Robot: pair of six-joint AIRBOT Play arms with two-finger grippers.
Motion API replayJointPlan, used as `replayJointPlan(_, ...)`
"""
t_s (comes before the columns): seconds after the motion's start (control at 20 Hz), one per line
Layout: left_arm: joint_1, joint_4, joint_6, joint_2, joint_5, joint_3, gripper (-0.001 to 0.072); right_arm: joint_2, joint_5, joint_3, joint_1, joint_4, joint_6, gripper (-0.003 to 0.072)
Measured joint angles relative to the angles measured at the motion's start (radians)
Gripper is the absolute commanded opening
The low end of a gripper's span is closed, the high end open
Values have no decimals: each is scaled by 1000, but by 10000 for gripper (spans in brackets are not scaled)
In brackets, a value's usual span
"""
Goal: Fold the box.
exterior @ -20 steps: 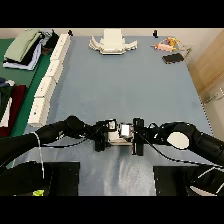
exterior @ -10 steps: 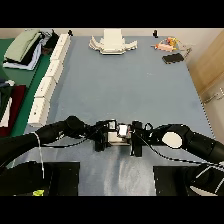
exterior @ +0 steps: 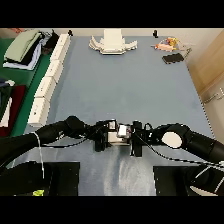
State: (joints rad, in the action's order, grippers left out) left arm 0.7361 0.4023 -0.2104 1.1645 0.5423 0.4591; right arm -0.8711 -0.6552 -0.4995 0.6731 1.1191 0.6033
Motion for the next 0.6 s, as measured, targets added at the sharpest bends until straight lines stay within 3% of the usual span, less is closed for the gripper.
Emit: replayJointPlan(0.6, 0, 1, -2, 0, -1, 0, 365, 41, -28, -24, 0, 105, 64, 8)
